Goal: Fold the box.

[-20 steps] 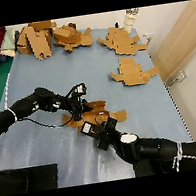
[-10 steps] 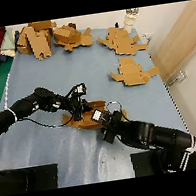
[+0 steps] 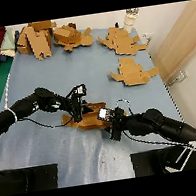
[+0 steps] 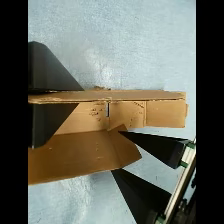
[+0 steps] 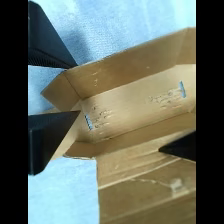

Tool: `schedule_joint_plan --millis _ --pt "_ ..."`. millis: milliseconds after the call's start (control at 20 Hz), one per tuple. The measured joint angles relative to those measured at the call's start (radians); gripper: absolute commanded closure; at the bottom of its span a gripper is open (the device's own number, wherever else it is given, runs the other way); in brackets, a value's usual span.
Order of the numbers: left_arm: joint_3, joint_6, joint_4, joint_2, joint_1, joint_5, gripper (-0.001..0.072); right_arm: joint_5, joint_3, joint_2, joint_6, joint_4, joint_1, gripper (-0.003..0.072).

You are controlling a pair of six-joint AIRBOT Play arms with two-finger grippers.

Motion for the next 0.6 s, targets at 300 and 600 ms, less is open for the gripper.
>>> schedule_joint_plan --millis 300,600 --pt "0.000 0.000 -0.003 0.000 0.000 0.002 0.0694 0.006 0.004 0.001 -0.085 0.043 -0.021 0.0270" --pt "0.000 0.001 -0.003 0.000 0.000 0.008 0.0694 0.054 0.006 0.001 -0.103 0.034 -0.023 0.0270"
